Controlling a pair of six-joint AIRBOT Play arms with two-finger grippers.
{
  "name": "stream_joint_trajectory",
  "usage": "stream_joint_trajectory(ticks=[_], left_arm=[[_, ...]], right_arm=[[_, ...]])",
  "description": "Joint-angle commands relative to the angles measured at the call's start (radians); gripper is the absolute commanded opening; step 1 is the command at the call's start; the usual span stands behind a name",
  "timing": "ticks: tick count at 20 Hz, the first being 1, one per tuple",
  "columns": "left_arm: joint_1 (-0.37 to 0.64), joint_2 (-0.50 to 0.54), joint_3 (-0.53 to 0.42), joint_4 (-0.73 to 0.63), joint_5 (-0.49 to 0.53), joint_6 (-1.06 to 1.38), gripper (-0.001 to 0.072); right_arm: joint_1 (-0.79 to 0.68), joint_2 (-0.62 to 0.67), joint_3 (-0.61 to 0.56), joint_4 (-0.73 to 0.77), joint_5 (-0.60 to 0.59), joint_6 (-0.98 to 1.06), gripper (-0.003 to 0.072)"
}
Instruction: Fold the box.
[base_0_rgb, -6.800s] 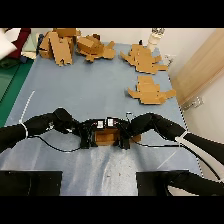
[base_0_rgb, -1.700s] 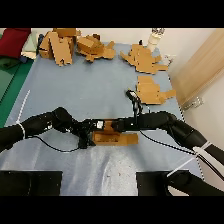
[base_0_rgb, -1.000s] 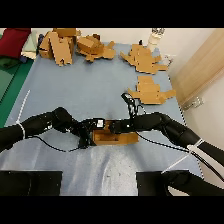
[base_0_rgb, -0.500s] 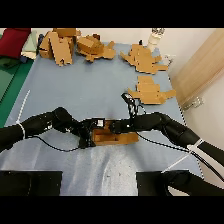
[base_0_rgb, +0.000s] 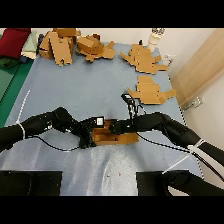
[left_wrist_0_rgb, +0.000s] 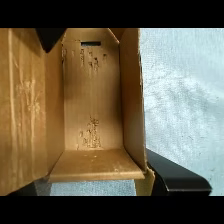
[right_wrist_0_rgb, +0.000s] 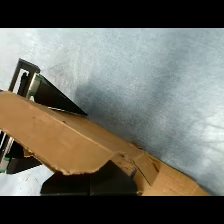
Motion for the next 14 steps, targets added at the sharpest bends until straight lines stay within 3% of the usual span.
stream_joint_trajectory(ticks=[1, 14], left_arm=[[0.001, 0.0, 0.0, 0.015, 0.0, 0.021, 0.0696], [0.061, 0.0, 0.0, -0.027, -0.063, 0.054, 0.0696]], right_arm=[[0.001, 0.024, 0.001, -0.011, -0.014, 0.0, 0.0004], [0.001, 0.038, 0.001, -0.053, -0.015, 0.006, 0.0003]])
